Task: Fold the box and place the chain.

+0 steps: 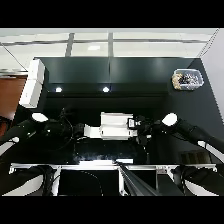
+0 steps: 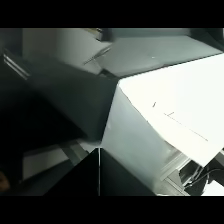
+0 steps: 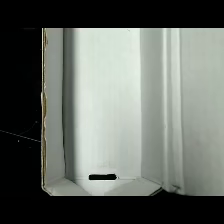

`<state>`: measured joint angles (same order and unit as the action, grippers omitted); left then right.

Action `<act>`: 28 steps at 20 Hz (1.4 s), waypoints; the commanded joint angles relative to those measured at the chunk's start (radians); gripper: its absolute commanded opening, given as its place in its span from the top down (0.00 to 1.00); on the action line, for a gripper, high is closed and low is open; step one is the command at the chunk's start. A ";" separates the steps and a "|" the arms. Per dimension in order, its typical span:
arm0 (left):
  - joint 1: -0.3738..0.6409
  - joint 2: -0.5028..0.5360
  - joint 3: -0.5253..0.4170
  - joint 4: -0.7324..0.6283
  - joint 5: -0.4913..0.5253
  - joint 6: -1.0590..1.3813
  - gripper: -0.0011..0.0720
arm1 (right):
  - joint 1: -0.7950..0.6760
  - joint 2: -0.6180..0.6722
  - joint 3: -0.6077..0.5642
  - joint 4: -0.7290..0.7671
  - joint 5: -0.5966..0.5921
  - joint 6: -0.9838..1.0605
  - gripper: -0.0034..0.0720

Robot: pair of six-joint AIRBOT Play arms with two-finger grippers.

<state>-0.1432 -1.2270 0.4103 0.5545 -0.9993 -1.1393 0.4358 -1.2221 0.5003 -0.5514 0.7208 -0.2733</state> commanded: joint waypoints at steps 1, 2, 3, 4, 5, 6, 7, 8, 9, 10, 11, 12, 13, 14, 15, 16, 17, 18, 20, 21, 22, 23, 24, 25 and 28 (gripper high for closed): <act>-0.071 -0.013 0.010 -0.047 0.039 0.018 0.95 | 0.000 0.000 0.000 0.000 0.000 0.000 0.54; -0.071 -0.013 0.013 -0.043 0.042 0.019 0.95 | 0.000 0.000 0.000 0.000 0.000 0.000 0.54; -0.071 -0.013 0.017 -0.042 0.046 0.034 0.95 | 0.000 0.000 0.000 0.000 0.000 0.000 0.54; -0.071 -0.013 0.023 -0.042 0.047 0.044 0.95 | 0.000 0.000 0.000 0.000 0.000 0.000 0.54; -0.071 -0.013 0.031 -0.042 0.047 0.055 0.95 | 0.000 0.000 0.000 0.000 0.000 0.000 0.54; -0.071 -0.013 0.041 -0.042 0.047 0.062 0.95 | 0.000 0.000 0.000 0.000 0.000 0.000 0.54; -0.071 -0.013 0.052 -0.042 0.047 0.062 0.95 | 0.000 0.000 0.000 0.000 0.000 0.000 0.54; -0.071 -0.013 0.066 -0.042 0.047 0.062 0.95 | 0.000 0.000 0.000 0.000 0.000 0.000 0.54; -0.071 -0.013 0.080 -0.043 0.045 0.062 0.94 | 0.000 0.000 0.000 0.000 0.000 0.000 0.54; -0.071 -0.013 0.095 -0.043 0.044 0.062 0.90 | 0.000 0.000 0.000 0.000 0.000 0.000 0.54; -0.071 -0.013 0.110 -0.042 0.045 0.062 0.66 | 0.000 0.000 0.000 0.000 0.000 0.000 0.54; -0.071 -0.013 0.123 -0.042 0.047 0.063 0.42 | 0.000 0.000 0.000 0.000 0.000 0.000 0.54; -0.071 -0.013 0.135 -0.039 0.047 0.062 0.21 | 0.000 0.000 0.000 0.000 0.000 0.000 0.54; -0.071 -0.013 0.146 -0.039 0.045 0.062 0.10 | 0.000 0.000 0.000 0.000 0.000 0.000 0.54; -0.074 -0.013 0.154 -0.040 0.040 0.062 0.10 | 0.000 0.000 0.000 0.000 0.000 0.000 0.54; -0.082 -0.013 0.159 -0.040 0.027 0.062 0.10 | 0.000 0.000 0.000 0.000 0.000 0.000 0.54; -0.095 -0.013 0.162 -0.039 0.014 0.062 0.11 | 0.000 0.000 0.000 0.000 0.000 0.000 0.54; -0.113 -0.013 0.162 -0.039 0.011 0.061 0.11 | 0.000 0.000 0.000 0.000 0.000 0.000 0.54; -0.150 -0.013 0.164 -0.039 0.022 0.058 0.11 | 0.000 0.000 0.000 0.000 0.000 0.000 0.54; -0.161 -0.013 0.167 -0.040 0.029 0.057 0.11 | 0.000 0.000 0.000 0.000 0.000 0.000 0.54; -0.169 -0.013 0.174 -0.039 0.031 0.056 0.11 | 0.000 0.000 0.000 0.000 0.000 0.000 0.54; -0.169 -0.012 0.183 -0.040 0.029 0.054 0.11 | 0.000 0.000 0.000 0.000 0.000 0.000 0.54; -0.167 -0.011 0.192 -0.039 0.029 0.053 0.11 | 0.000 0.000 0.000 0.000 0.000 0.000 0.54; -0.167 -0.010 0.203 -0.037 0.027 0.047 0.11 | 0.000 0.000 0.000 0.000 0.000 0.000 0.54; -0.198 -0.010 0.230 0.008 0.018 0.008 0.11 | 0.000 0.000 0.000 0.000 0.000 0.000 0.54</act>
<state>-0.3180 -1.2381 0.6167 0.5251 -0.9749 -1.0992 0.4358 -1.2221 0.5003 -0.5510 0.7208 -0.2733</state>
